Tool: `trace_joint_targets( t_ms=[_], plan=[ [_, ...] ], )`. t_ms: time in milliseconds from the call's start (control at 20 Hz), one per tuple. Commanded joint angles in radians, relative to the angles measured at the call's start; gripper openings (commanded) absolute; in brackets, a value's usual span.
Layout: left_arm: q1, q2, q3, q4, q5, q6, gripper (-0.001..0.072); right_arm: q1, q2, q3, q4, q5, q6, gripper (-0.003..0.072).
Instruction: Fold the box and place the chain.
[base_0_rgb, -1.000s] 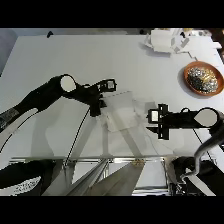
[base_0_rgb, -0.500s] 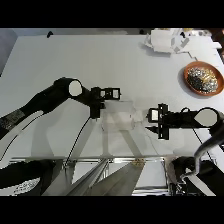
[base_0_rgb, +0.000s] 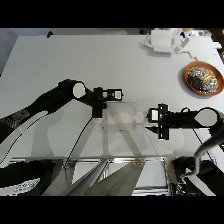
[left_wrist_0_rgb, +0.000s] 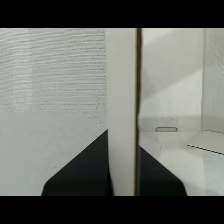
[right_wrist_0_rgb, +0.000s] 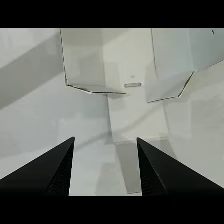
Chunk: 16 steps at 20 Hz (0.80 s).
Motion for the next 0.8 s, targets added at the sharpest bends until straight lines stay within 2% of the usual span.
trace_joint_targets(
  t_ms=[0, 250, 750],
  plan=[
    [-0.001, -0.001, 0.0, 0.0, -0.006, -0.001, 0.0015, 0.001, -0.001, 0.0, 0.005, -0.002, -0.01, 0.0403],
    [-0.001, -0.002, 0.0, -0.01, 0.009, 0.0, 0.0008, 0.001, -0.001, 0.0, 0.061, -0.054, -0.063, 0.0403],
    [-0.001, -0.002, 0.0, -0.01, -0.052, -0.037, 0.0006, 0.001, -0.001, 0.0, 0.06, -0.072, -0.079, 0.0403]
  ],
)
